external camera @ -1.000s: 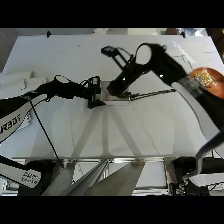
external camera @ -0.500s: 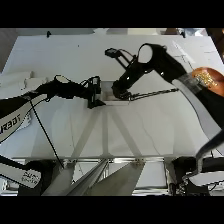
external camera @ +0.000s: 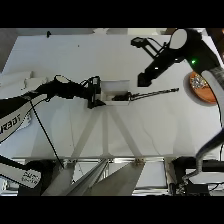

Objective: Fold the box and place the chain.

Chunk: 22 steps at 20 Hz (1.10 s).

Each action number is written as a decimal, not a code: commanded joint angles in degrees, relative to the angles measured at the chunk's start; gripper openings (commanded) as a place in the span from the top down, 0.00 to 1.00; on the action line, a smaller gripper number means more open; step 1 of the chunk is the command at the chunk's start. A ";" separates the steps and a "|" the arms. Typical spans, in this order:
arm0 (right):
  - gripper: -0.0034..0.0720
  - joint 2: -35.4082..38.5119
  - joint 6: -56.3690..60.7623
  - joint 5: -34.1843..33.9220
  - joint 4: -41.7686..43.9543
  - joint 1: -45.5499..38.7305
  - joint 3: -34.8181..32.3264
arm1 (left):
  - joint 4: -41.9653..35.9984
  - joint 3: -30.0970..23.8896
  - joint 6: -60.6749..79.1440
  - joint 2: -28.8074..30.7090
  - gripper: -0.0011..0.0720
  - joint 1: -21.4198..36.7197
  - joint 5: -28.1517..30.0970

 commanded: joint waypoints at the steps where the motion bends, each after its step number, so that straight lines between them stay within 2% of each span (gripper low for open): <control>1: 0.41 -0.52 -2.45 1.60 -7.98 -4.09 -0.15 | 0.02 0.04 0.02 0.07 0.47 0.00 0.00; 2: 0.39 -0.76 -2.45 0.24 -7.82 -4.55 -0.83 | 0.02 0.04 0.02 0.04 0.47 0.00 0.00; 3: 0.28 -1.03 -2.47 -1.40 -7.80 -4.55 -2.10 | 0.02 0.04 0.02 0.07 0.47 0.00 0.00; 4: 0.22 -1.36 -2.69 -2.69 -7.78 -4.35 -3.56 | 0.02 0.04 0.02 0.04 0.47 0.00 0.00; 11: 0.22 -1.49 -19.47 -16.37 -7.72 -4.20 -17.20 | 0.02 0.04 0.02 0.04 0.47 0.00 0.00; 14: 0.22 -1.99 -24.13 -19.34 -7.54 -4.17 -18.45 | 0.02 0.04 0.02 0.04 0.47 0.00 0.00; 22: 0.22 -5.44 -28.30 -20.90 -7.30 -3.78 -18.64 | 0.02 0.04 0.02 0.04 0.47 0.00 0.00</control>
